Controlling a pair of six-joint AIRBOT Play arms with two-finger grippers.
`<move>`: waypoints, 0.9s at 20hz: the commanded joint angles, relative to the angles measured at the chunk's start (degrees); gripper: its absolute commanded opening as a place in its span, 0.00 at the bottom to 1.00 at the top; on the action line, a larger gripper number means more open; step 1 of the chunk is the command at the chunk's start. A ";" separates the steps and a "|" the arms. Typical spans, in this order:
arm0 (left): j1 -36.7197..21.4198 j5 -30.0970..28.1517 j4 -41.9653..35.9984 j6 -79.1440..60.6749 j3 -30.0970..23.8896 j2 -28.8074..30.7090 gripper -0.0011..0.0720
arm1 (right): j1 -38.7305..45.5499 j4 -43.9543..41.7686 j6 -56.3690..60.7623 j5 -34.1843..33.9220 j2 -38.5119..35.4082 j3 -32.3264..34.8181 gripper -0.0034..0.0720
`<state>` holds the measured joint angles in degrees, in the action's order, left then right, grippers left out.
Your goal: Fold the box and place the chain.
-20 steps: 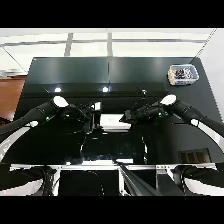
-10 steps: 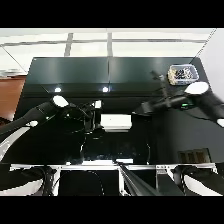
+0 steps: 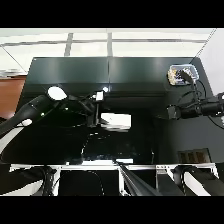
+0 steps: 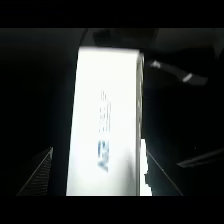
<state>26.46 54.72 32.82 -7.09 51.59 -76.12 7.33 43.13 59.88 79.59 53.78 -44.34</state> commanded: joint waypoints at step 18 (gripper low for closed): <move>6.51 1.86 0.20 12.48 8.28 -12.22 0.98 | 0.74 -0.07 -3.21 -4.17 -0.79 3.96 0.07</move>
<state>32.93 54.87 31.11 3.77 59.81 -88.20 8.05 43.16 57.47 75.70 53.01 -40.40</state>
